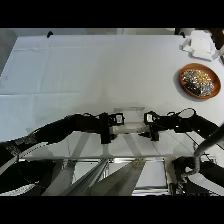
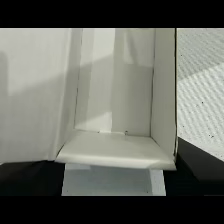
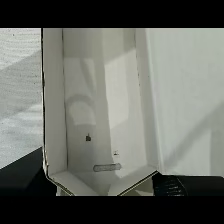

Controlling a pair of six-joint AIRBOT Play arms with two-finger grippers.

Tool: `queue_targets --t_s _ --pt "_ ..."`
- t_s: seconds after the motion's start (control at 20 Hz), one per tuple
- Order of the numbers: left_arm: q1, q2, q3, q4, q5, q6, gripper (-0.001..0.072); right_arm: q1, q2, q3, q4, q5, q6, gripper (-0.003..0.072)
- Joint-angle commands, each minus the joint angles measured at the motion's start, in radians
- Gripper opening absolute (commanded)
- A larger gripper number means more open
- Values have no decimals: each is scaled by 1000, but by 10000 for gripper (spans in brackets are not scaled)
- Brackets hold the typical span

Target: Fold the box and place the chain.

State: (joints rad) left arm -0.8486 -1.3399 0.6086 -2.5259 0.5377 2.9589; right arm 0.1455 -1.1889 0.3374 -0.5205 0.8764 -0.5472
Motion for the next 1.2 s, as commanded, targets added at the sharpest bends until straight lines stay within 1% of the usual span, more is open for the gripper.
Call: queue_targets --t_s 0.0,0.1,0.75,1.0,1.05,1.1,1.15 --pt "-1 -5 0 16 -11 0 313 1 0 1 2 -1 0 432" --pt "0 -5 0 34 -11 0 314 1 0 1 2 -1 0 432" --pt "-1 -5 0 32 0 0 314 1 0 1 4 -2 -1 432" --pt "-1 -5 0 32 0 0 314 1 0 1 4 43 0 432" --pt "-1 -5 0 32 0 0 314 1 0 1 4 53 0 424" --pt "-1 -5 0 32 0 0 314 1 0 1 3 50 -1 377" --pt "-1 -5 0 32 0 0 314 1 0 1 -3 45 -1 377"
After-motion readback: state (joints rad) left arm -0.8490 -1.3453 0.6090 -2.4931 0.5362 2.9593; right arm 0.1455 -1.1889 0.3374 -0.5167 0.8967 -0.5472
